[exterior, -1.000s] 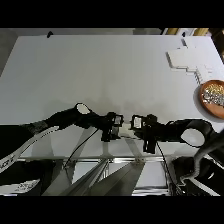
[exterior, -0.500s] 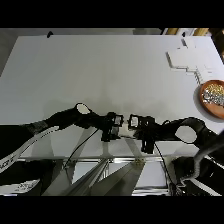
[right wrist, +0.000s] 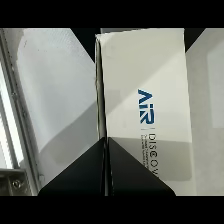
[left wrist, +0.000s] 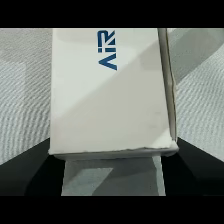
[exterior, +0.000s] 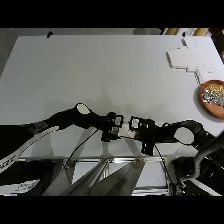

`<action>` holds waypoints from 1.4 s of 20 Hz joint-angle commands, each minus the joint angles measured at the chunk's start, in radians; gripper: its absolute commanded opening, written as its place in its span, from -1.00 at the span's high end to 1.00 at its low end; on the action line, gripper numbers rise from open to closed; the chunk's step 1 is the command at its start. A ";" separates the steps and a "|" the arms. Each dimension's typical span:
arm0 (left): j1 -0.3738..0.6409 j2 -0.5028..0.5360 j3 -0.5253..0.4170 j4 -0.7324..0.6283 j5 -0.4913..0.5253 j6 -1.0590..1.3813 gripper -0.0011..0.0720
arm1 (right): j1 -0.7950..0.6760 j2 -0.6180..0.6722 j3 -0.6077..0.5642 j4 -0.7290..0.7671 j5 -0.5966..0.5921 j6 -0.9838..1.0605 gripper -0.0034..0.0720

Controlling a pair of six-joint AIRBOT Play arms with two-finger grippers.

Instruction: Fold the box and place the chain.

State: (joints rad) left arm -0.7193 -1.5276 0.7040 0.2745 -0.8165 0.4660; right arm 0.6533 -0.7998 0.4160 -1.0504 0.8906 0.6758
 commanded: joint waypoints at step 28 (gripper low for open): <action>0.001 0.000 0.001 -0.001 0.000 -0.001 0.40 | -0.368 0.033 0.224 -0.556 0.257 0.688 0.87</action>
State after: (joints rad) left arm -0.7177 -1.5276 0.7044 0.2733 -0.8162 0.4641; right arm 0.3927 -0.7673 0.6369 -1.5475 1.0809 1.3098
